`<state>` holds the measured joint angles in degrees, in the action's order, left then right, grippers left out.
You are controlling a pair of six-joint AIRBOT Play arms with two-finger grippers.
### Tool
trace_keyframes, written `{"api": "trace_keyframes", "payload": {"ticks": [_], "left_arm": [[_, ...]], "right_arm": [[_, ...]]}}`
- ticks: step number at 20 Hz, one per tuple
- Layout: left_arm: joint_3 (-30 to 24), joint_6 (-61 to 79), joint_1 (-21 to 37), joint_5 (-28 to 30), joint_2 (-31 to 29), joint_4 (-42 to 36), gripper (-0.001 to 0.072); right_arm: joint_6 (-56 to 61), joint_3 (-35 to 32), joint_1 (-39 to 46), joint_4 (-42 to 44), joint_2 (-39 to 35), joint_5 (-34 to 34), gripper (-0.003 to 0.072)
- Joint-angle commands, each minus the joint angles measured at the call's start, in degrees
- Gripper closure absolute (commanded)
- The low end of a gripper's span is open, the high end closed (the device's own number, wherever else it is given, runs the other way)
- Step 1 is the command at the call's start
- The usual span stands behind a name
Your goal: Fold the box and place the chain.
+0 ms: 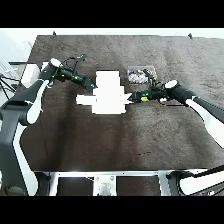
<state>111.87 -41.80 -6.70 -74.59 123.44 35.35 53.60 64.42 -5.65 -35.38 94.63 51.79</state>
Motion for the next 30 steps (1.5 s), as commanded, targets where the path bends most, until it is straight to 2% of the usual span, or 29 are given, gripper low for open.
{"api": "trace_keyframes", "payload": {"ticks": [1, 3, 8, 15, 17, 24, 25, 27, 28, 29, 30], "left_arm": [[1.3, -0.8, 0.0, 0.0, 1.2, -0.5, 0.0161], [1.3, -0.8, 0.0, -1.6, 1.8, -0.6, 0.0202], [1.3, -0.2, 0.0, -2.6, 2.6, -3.6, 0.0205], [1.3, 0.3, -1.5, -1.9, 3.3, -3.3, 0.0215], [1.3, 0.2, -1.5, -1.6, 3.4, -3.1, 0.0330], [1.3, 0.4, -1.5, -0.3, 3.3, -3.5, 0.0343], [1.3, 0.4, -1.5, -0.1, 3.4, -3.7, 0.0453], [1.3, 0.5, -1.5, 0.0, 3.4, -4.1, 0.0468], [1.3, 1.0, -1.5, -0.2, 3.4, -4.3, 0.0547], [1.3, 1.6, -1.5, -0.5, 3.5, -4.7, 0.0584], [1.3, 2.4, -1.5, -0.7, 3.5, -5.4, 0.0588]], "right_arm": [[-0.3, 0.0, 0.0, 0.0, 0.0, 0.0, 0.0672], [-0.3, 0.0, 0.0, 0.0, 0.0, 0.1, 0.0672], [-0.3, 0.0, 0.0, 0.0, 0.0, 0.1, 0.0672], [-0.3, 0.0, 0.0, 0.0, 0.0, 0.1, 0.0672], [-0.3, 0.0, 0.0, 0.0, 0.0, 0.1, 0.0672], [-0.3, 0.0, 0.0, -0.3, 0.0, 0.1, 0.0672], [-0.3, 0.0, 0.0, -0.4, 0.0, 0.1, 0.0672], [-0.3, 0.0, 0.0, -0.5, 0.0, 0.1, 0.0672], [-0.4, 0.0, 0.0, -0.5, 0.0, 0.1, 0.0672], [-0.4, 0.0, 0.0, -0.5, 0.0, 0.1, 0.0672], [-1.3, 0.0, 0.0, -0.4, 0.0, 0.1, 0.0672]]}}
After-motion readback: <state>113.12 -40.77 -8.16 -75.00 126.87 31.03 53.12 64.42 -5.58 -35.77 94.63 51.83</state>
